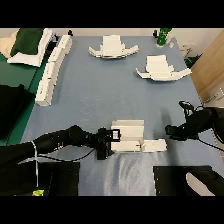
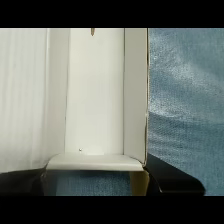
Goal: Fold the box.
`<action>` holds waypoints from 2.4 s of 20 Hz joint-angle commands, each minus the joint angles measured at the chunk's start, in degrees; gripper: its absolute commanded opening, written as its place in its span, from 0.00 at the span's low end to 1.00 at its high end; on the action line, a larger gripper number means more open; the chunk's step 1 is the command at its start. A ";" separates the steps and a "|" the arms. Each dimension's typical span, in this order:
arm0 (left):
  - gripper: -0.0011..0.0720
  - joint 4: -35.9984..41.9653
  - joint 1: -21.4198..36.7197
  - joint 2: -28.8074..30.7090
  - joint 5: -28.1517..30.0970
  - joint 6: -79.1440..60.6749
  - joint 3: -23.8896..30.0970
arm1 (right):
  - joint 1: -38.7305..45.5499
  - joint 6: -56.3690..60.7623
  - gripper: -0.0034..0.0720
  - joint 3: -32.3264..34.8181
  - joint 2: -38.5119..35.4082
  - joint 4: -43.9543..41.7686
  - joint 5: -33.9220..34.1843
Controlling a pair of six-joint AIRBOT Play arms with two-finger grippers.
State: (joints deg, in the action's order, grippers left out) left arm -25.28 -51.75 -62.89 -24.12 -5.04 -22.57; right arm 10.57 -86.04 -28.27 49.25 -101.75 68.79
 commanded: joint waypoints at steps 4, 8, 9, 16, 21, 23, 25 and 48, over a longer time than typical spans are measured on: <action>0.75 -0.02 0.00 0.02 0.00 0.00 -0.04 | 4.07 -7.13 0.04 2.62 2.34 -15.30 6.97; 0.75 -0.02 0.00 0.02 0.02 0.00 -0.04 | 3.56 -10.12 0.04 2.82 1.68 -20.85 9.79; 0.75 -0.02 0.00 0.02 0.00 0.00 -0.04 | 3.34 -10.51 0.04 2.82 1.40 -22.03 9.97; 0.75 -0.02 0.00 0.02 0.02 0.00 -0.04 | 3.23 -11.47 0.04 5.51 1.49 -23.10 5.90; 0.75 -0.02 0.00 0.02 0.02 0.00 -0.04 | 3.23 -14.12 0.05 5.62 0.44 -29.35 5.86; 0.75 -0.02 0.00 0.02 0.02 0.00 -0.04 | 3.23 -14.43 0.05 5.11 -0.66 -29.64 6.82; 0.75 -0.02 0.00 0.02 0.00 0.00 -0.04 | 2.71 -14.60 0.24 4.76 -1.88 -29.94 7.74; 0.75 -0.02 0.00 0.02 0.00 0.00 -0.04 | -46.84 32.54 0.67 -12.07 11.26 9.01 -3.30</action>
State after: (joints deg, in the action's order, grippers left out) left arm -25.30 -51.75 -62.89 -24.12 -5.04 -22.59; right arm -29.71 -64.66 -36.60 55.44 -101.73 64.03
